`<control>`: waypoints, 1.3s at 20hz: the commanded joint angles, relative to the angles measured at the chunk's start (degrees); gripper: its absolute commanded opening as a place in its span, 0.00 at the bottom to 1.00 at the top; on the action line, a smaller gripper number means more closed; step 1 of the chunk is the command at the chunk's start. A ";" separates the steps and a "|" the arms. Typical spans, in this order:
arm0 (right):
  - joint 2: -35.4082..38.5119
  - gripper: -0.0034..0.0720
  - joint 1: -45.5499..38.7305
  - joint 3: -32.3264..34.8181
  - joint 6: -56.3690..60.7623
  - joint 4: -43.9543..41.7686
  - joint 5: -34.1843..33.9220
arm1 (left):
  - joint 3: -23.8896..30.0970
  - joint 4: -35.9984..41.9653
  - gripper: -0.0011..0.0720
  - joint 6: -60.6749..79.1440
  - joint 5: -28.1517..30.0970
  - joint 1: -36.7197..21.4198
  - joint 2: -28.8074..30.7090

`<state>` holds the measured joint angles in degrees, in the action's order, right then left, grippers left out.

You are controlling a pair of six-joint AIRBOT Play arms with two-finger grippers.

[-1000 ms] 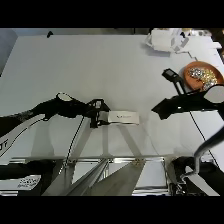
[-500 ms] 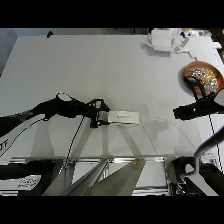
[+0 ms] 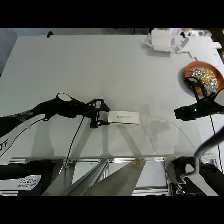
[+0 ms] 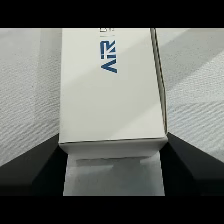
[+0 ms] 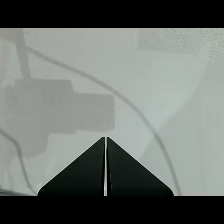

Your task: Fold the box and place the chain.

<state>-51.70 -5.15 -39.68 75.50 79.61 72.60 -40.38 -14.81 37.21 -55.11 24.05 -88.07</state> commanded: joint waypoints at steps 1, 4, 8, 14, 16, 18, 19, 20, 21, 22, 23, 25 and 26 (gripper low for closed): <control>0.02 0.07 -0.04 0.04 0.13 0.09 0.07 | -0.02 0.00 0.04 -0.02 -0.13 -0.02 0.02; 0.02 0.07 -0.04 0.04 0.13 0.09 0.07 | -0.02 0.00 0.04 0.00 -0.39 -0.02 0.02; 0.02 0.07 -0.04 0.04 0.13 0.09 0.07 | -0.02 -0.02 0.04 0.00 -0.44 -0.02 0.00; 0.02 0.07 -0.04 0.04 0.13 0.09 0.07 | -0.02 -0.02 0.02 -0.15 -0.55 -0.04 1.51; 0.02 0.07 -0.04 0.04 0.11 0.09 0.07 | -0.02 -0.02 0.02 -1.99 -0.48 -0.07 5.01; 0.02 0.07 -0.04 0.04 0.13 0.09 0.07 | -0.02 -0.07 0.02 -6.27 0.92 -0.59 10.49; 0.02 0.07 -0.04 0.04 0.13 0.09 0.07 | -0.02 -0.11 0.02 -9.22 1.44 -1.40 13.57; 0.02 0.07 -0.04 0.04 0.13 0.09 0.07 | -0.02 -0.26 0.02 -12.92 2.10 -2.64 17.14; 0.02 0.07 -0.04 0.04 0.13 0.09 0.07 | -0.02 -0.46 0.02 -16.17 2.82 -4.13 20.48; 0.02 0.07 -0.04 0.04 0.13 0.09 0.07 | -0.02 -1.01 0.02 -18.69 3.72 -6.08 24.11; 0.02 0.07 -0.04 0.04 0.11 0.09 0.07 | -0.02 -1.90 0.02 -20.20 4.63 -8.07 27.43; 0.02 0.07 -0.04 0.04 0.13 0.09 0.07 | -0.02 -4.52 0.02 -23.69 6.99 -12.90 34.14; 0.02 0.07 -0.04 0.04 0.13 0.09 0.07 | -0.02 -5.84 0.02 -26.14 7.89 -15.34 36.74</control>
<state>-51.70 -5.17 -39.66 75.61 79.70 72.64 -40.34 -17.43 18.59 -50.72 14.33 -59.70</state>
